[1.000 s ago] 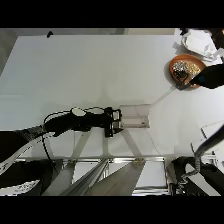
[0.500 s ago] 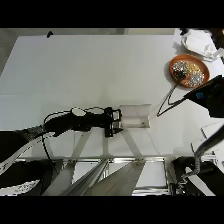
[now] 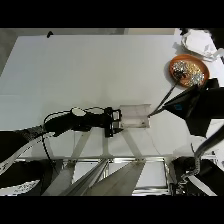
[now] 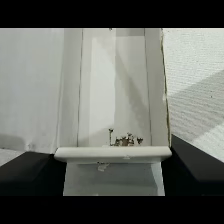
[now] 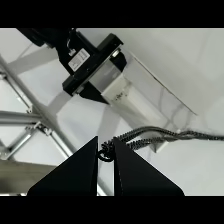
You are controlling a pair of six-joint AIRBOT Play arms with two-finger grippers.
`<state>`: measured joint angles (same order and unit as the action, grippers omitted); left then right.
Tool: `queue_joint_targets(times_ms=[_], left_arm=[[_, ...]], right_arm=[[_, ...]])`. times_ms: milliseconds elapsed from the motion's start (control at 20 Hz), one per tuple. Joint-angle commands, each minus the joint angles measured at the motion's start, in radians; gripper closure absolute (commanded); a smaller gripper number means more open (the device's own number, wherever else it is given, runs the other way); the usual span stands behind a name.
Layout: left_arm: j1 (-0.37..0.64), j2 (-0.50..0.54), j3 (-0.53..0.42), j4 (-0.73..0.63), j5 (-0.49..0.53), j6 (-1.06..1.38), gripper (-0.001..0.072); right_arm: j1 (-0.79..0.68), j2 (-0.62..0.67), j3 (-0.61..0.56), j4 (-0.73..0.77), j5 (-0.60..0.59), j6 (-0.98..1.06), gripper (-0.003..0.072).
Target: Fold the box and place the chain.
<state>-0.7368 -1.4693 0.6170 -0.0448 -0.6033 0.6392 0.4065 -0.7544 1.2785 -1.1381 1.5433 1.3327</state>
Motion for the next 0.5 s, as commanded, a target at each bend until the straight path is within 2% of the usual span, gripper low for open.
queue_joint_targets(times_ms=[0, 300, 450], left_arm=[[0.0, 0.0, 0.0, 0.0, 0.0, 0.0, 0.0435], [0.0, 0.0, 0.0, 0.0, 0.0, 0.0, 0.0435], [0.0, 0.0, 0.0, 0.0, 0.0, 0.0, 0.0435]], right_arm=[[0.037, 0.0, -0.122, -0.005, -0.104, -0.005, 0.0667], [0.037, -0.006, -0.432, -0.004, -0.353, -0.048, 0.067], [0.037, -0.008, -0.548, 0.024, -0.514, -0.085, 0.067]])
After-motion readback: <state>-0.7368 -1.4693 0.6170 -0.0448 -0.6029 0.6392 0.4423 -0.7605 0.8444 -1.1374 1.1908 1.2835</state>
